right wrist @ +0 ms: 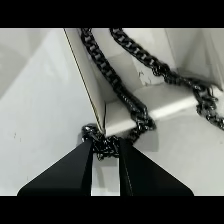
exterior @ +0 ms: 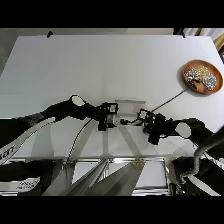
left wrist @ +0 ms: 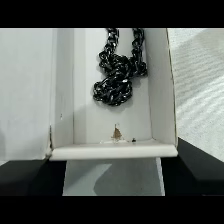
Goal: Fold the box and place the chain.
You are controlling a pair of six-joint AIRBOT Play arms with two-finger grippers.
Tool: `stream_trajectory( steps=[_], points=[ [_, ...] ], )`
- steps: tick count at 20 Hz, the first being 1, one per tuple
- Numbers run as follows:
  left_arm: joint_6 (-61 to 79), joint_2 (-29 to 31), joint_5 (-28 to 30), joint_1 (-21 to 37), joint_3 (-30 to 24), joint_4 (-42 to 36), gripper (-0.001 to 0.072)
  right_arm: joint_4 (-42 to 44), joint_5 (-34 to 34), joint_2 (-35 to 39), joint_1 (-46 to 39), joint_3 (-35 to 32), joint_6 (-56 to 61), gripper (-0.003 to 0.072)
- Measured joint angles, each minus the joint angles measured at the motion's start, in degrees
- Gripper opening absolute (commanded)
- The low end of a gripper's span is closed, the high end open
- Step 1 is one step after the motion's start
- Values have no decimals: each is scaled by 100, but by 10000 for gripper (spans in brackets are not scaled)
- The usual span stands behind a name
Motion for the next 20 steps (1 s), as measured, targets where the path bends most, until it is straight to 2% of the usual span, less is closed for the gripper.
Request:
stream_trajectory(
  steps=[7,10,16,17,18,19,20],
  points=[
    [0,0,0,0,-2,0,256,-778,573,1314,0,35,1082,13],
    [0,0,2,0,-2,0,256,-874,669,1875,0,339,1427,13],
    [0,0,0,0,-2,0,256,-970,815,2162,0,1027,1663,25],
    [0,0,2,0,-2,0,256,-990,946,2072,0,1062,1676,106],
    [0,0,0,0,-2,-2,256,-1010,1095,1926,0,1091,1683,221],
    [0,0,0,0,-2,0,256,-1019,1213,1744,0,1108,1687,265],
    [0,0,0,0,-2,0,256,-1021,1325,1506,0,1117,1709,342]
  ],
)
